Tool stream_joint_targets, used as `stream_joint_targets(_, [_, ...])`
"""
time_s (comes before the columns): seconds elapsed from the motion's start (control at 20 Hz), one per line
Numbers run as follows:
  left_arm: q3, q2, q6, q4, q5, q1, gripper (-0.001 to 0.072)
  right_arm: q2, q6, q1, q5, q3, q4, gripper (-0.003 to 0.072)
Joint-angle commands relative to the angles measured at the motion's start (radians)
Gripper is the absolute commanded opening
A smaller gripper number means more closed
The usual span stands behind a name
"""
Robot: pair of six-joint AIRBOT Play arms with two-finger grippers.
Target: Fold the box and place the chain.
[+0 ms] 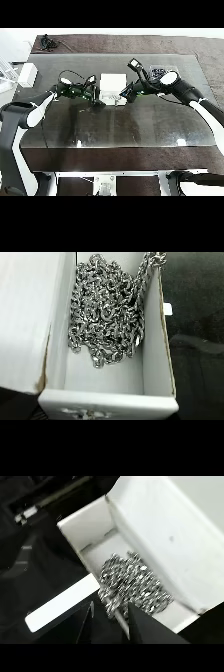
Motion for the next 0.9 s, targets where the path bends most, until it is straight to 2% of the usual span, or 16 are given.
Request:
stream_joint_targets(0.0, [0.0, 0.0, 0.0, 0.0, 0.0, 0.0, 0.0477, -0.002, 0.002, 0.001, 0.031, -0.07, 0.0, 0.025])
stream_joint_targets(0.1, [0.0, 0.0, 0.0, 0.0, 0.0, 0.0, 0.0477, -0.004, 0.003, 0.002, 0.03, -0.116, 0.002, 0.0147])
stream_joint_targets(0.5, [0.0, 0.0, 0.0, 0.0, 0.0, 0.0, 0.0477, -0.119, 0.002, 0.003, 0.006, -0.135, 0.135, 0.015])
stream_joint_targets(0.85, [0.0, 0.0, 0.0, 0.0, 0.0, 0.0, 0.0477, -0.151, -0.011, 0.003, -0.114, -0.133, 0.255, 0.015])
